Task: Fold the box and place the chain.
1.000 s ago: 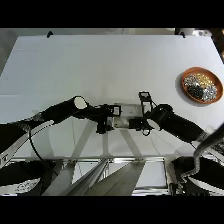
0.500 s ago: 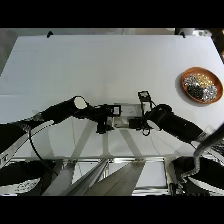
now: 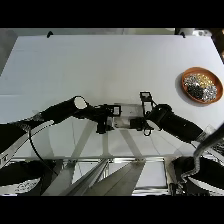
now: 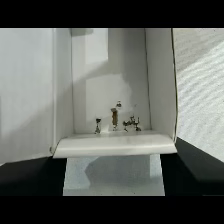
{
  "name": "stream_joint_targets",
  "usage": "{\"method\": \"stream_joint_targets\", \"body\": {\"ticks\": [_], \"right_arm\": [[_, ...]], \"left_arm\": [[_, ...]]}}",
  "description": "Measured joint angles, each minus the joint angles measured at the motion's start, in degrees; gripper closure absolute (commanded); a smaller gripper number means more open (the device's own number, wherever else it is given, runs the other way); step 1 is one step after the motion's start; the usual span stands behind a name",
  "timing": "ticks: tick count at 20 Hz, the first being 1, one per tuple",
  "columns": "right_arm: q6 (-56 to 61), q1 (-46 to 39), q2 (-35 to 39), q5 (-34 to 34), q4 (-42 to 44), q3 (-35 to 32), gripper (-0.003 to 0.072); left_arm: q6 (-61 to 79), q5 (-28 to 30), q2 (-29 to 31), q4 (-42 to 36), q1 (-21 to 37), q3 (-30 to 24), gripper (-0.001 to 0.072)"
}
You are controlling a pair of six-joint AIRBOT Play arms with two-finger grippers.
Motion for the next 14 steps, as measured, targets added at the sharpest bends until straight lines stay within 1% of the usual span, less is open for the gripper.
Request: {"method": "stream_joint_targets", "body": {"ticks": [3,5,9,10,11,12,13,14], "right_arm": [[0.7,0.0,0.0,0.2,0.0,0.1,0.0380],[1.7,0.0,0.0,-0.9,0.0,0.2,0.0403],[2.8,0.0,-1.4,-2.1,0.0,0.2,0.0408],[3.0,0.0,-1.9,-2.0,0.0,0.2,0.0442],[3.2,0.0,-2.4,-1.8,0.0,0.2,0.0513],[3.2,0.0,-2.7,-1.6,0.0,0.2,0.0533],[3.2,0.0,-2.9,-1.4,0.0,0.2,0.0596],[3.4,0.0,-3.0,-1.1,0.0,0.2,0.0639]], "left_arm": [[0.0,0.0,0.0,0.0,0.0,0.0,0.0457],[0.0,0.0,0.0,0.0,0.0,0.0,0.0457],[0.0,0.0,0.0,0.0,0.0,0.0,0.0457],[0.0,0.0,0.0,0.0,0.0,0.0,0.0457],[0.0,0.0,0.0,0.0,0.0,0.0,0.0457],[0.0,0.0,0.0,0.0,0.0,0.0,0.0457],[0.0,0.0,0.0,0.0,0.0,0.0,0.0457],[0.0,0.0,0.0,0.0,0.0,0.0,0.0457]]}}
